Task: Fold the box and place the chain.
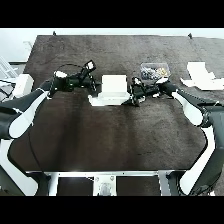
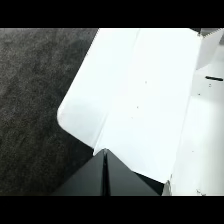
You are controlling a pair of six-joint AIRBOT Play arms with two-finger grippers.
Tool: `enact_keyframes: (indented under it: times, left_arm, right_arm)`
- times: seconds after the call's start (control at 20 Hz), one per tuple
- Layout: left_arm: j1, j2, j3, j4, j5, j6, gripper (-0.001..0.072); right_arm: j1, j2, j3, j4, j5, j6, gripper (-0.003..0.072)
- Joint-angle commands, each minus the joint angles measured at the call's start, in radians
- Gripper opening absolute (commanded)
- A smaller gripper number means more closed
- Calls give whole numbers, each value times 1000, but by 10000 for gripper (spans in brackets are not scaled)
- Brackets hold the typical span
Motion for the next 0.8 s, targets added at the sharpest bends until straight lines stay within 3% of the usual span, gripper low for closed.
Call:
enact_keyframes:
  times: [0.0,0.75]
  left_arm:
    - [0,-11,2,3,17,-1,13]
    - [-13,-37,10,42,0,10,16]
  right_arm:
    - [1,0,0,0,0,0,583]
    - [1,0,0,0,0,0,583]
